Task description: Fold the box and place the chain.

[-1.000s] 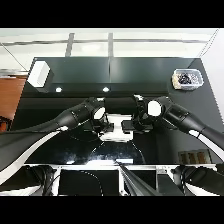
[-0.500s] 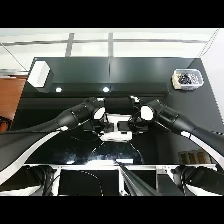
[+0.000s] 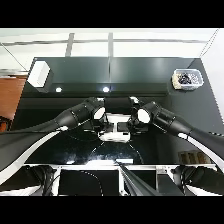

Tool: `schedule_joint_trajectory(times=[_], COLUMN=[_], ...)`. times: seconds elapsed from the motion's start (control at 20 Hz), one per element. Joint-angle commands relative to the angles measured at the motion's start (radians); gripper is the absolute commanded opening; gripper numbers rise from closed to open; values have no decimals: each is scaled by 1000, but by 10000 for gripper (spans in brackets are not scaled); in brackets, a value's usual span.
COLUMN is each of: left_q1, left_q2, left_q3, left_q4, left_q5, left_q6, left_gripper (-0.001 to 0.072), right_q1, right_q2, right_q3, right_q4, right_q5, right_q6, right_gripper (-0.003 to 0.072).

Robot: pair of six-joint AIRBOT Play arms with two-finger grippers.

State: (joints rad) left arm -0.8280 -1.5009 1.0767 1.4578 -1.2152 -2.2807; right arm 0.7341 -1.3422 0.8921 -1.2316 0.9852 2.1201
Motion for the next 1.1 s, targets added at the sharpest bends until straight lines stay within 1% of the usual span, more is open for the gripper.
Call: schedule_joint_trajectory(times=[0.0, 0.1, 0.3, 0.7, 0.75, 0.85, 0.9, 0.95, 1.05], left_q1=[0, 0, 0, 0, 0, 0, 0, 0, 0], left_q2=[0, 0, 0, 0, 0, 0, 0, 0, 0], left_q3=[0, 0, 0, 0, 0, 0, 0, 0, 0], left_q4=[0, 0, 0, 0, 0, 0, 0, 0, 0], left_q5=[3, 3, 3, 3, 3, 3, 3, 3, 3], left_q6=[-1, -1, -1, -1, -1, -1, -1, -1, -1], left_gripper=[31, 31, 31, 31, 31, 31, 31, 31, 31], right_q1=[10, 15, 52, 65, 66, 66, 66, 66, 66], right_q2=[-6, -19, -67, -76, -76, -76, -76, -76, -76], right_q3=[2, 18, 75, 78, 78, 78, 78, 78, 78], right_q4=[-3, -15, -106, -126, -126, -126, -126, -126, -126], right_q5=[-3, 11, 53, 58, 61, 62, 62, 62, 62], right_q6=[23, 24, 108, 166, 166, 166, 166, 166, 166], right_gripper=[304, 273, 273, 264, 234, 232, 147, 130, 130])
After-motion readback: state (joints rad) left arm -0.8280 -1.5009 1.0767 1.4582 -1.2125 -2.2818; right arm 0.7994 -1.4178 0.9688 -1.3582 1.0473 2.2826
